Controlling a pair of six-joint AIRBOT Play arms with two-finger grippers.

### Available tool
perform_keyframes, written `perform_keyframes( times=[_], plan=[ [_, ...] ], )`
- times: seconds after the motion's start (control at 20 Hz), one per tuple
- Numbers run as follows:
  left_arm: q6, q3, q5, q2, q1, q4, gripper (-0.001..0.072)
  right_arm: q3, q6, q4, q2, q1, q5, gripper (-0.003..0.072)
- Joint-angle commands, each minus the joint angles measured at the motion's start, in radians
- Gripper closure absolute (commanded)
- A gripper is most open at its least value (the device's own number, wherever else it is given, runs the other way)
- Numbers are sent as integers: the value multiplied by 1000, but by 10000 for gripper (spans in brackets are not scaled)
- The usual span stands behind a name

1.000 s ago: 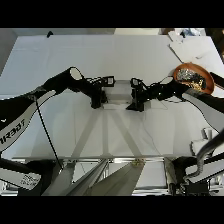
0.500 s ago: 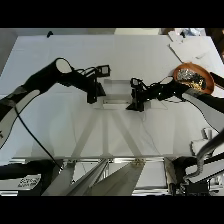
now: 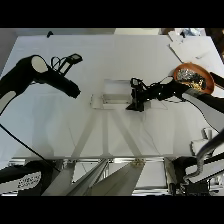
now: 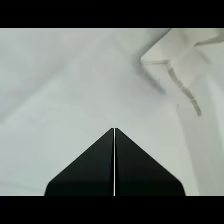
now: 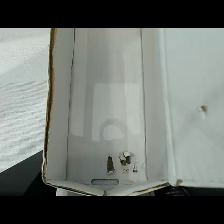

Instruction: Fold the box and place the chain.

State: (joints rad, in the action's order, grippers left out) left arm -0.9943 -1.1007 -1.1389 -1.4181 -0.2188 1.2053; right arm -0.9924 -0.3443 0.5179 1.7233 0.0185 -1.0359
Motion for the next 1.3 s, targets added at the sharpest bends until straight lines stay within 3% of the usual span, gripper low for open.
perform_keyframes(
  times=[0.0, 0.15, 0.5, 1.0, 1.25],
  plan=[
    [-129, 125, 62, -29, 8, -32, 698, 0, 0, 0, -1, 0, 0, 168],
    [-127, 198, 158, -33, 6, -138, 700, 0, 0, 0, -1, 0, 0, 168],
    [-67, 208, 190, -33, 5, -333, 703, 0, 0, 0, -1, 0, 0, 168],
    [-124, 208, 231, -106, -58, -343, 704, 0, 0, 0, -1, 0, 0, 168],
    [-97, 207, 234, -105, -54, -485, 703, 0, 0, 0, -1, 0, 0, 168]
  ],
)
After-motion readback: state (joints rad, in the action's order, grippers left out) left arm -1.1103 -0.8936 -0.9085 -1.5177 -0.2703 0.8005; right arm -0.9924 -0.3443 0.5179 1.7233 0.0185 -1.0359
